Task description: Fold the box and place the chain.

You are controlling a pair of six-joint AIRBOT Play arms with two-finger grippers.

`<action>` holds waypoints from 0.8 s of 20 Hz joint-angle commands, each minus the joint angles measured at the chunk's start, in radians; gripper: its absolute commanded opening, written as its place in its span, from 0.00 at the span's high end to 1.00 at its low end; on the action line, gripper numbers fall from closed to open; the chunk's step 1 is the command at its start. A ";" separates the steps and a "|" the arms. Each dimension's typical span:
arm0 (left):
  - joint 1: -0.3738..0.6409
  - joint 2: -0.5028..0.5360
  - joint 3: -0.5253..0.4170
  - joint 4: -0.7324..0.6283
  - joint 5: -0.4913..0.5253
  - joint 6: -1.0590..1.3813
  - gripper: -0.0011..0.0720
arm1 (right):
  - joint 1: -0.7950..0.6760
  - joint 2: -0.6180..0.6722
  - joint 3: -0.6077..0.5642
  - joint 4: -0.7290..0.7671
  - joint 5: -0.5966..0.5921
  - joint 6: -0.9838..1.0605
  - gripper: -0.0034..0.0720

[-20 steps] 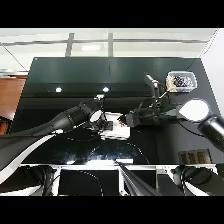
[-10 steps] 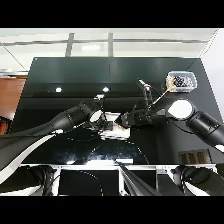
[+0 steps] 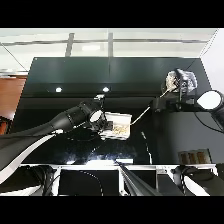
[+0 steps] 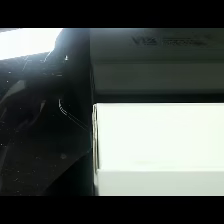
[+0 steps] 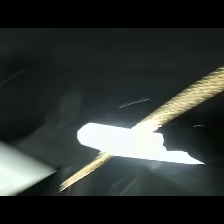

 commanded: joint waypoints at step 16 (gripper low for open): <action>0.000 0.000 0.000 0.000 0.000 0.000 0.94 | -0.156 -0.583 0.346 -0.238 -0.209 0.445 0.93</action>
